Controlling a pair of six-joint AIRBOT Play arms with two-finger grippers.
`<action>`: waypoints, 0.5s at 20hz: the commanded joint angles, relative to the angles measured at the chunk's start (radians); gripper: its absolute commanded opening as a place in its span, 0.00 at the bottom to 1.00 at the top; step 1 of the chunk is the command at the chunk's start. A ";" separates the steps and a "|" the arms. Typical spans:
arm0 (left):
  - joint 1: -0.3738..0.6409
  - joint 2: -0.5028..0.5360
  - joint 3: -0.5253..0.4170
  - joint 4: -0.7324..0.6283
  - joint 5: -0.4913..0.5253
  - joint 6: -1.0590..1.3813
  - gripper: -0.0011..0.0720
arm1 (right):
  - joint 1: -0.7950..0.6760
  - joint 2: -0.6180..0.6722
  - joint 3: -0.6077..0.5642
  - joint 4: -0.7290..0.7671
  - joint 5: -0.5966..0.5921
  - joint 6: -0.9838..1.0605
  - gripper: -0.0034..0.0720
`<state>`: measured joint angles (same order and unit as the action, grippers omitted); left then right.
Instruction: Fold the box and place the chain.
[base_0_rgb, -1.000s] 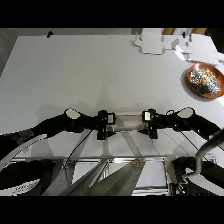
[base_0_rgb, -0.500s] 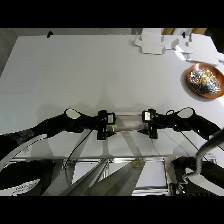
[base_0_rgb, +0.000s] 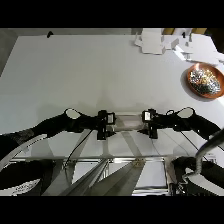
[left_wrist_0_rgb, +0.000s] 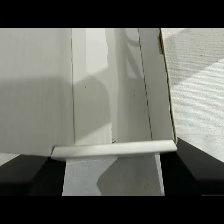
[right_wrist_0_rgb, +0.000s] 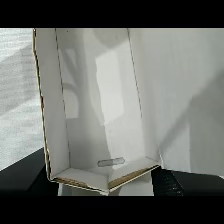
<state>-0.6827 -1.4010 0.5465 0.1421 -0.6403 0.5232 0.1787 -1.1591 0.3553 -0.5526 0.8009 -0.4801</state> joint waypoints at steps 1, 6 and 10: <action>0.000 0.000 0.000 0.001 -0.001 0.000 0.20 | 0.000 0.000 0.000 0.001 0.000 0.000 0.40; 0.000 0.000 0.000 0.000 -0.001 0.000 0.20 | 0.000 0.001 0.000 0.000 0.011 0.000 0.50; 0.000 0.000 0.000 0.001 0.000 0.000 0.20 | 0.000 0.015 0.000 -0.021 0.000 0.050 0.97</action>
